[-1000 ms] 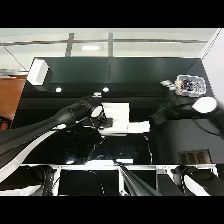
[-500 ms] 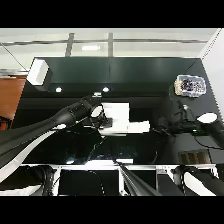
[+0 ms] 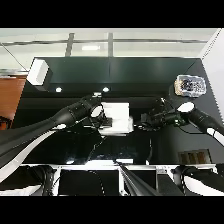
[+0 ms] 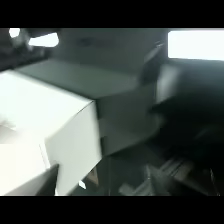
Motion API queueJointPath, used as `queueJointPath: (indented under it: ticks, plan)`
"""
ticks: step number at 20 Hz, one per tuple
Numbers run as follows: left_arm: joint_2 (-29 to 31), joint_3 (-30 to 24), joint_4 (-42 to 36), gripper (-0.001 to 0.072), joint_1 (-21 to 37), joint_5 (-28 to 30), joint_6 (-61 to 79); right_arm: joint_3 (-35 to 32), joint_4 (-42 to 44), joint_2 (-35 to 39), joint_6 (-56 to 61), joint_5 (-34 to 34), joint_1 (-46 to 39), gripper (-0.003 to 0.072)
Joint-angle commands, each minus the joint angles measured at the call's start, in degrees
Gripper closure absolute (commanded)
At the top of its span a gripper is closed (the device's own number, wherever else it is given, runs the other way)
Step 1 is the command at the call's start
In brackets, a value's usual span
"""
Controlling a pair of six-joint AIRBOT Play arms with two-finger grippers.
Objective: Fold the box and place the chain.
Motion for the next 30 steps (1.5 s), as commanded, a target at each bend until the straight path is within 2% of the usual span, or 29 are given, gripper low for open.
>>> queueJointPath:
  ticks: [1, 4, 8, 9, 10, 15, 18, 20, 23, 27, 30]
  plan:
    - [-0.02, -0.02, -0.02, 0.0681, 0.02, 0.07, 0.04, 3.34, -0.13, -0.55, -1.09, 6.4, 0.87, 0.0048]
    - [-0.02, -0.02, 0.0, 0.0681, 0.04, 0.15, 0.04, 3.34, 0.52, -0.55, -0.96, 5.42, 1.62, 0.0058]
    - [-0.02, -0.02, 0.0, 0.0681, 0.04, 0.28, 0.04, 5.11, -0.26, -0.55, 1.44, 0.85, 7.39, 0.0058]
    - [-0.02, -0.02, 0.0, 0.0681, 0.04, 0.31, 0.04, 6.12, -2.4, -0.55, 3.43, -0.63, 8.96, 0.0079]
    - [-0.02, -0.02, 0.0, 0.0681, 0.04, 0.31, 0.04, 7.37, -5.86, -0.55, 6.97, -2.23, 10.8, 0.0137]
    - [-0.02, -0.02, 0.0, 0.0681, 0.02, 0.28, 0.04, 13.4, -23.08, -0.55, 25.94, -5.29, 19.43, 0.0138]
    - [-0.02, -0.02, -0.02, 0.0681, 0.04, 0.31, 0.04, 15.23, -29.27, -0.57, 33.09, -6.16, 23.3, 0.0139]
    - [-0.02, -0.02, -0.02, 0.0681, 0.04, 0.46, 0.02, 15.34, -32.41, -0.61, 36.5, -7.76, 25.29, 0.0263]
    - [-0.02, -0.02, -0.02, 0.0681, 0.02, 0.44, 0.04, 15.61, -33.27, -0.63, 39.69, -8.24, 26.6, 0.0263]
    - [-0.02, -0.02, -0.02, 0.0681, 0.04, 0.48, 0.04, 18.64, -41.4, -1.51, 47.56, -5.99, 28.92, 0.0271]
    - [-0.02, -0.02, -0.02, 0.0681, 0.02, 0.48, 0.04, 20.55, -42.4, -3.43, 49.46, -4.24, 30.93, 0.0271]
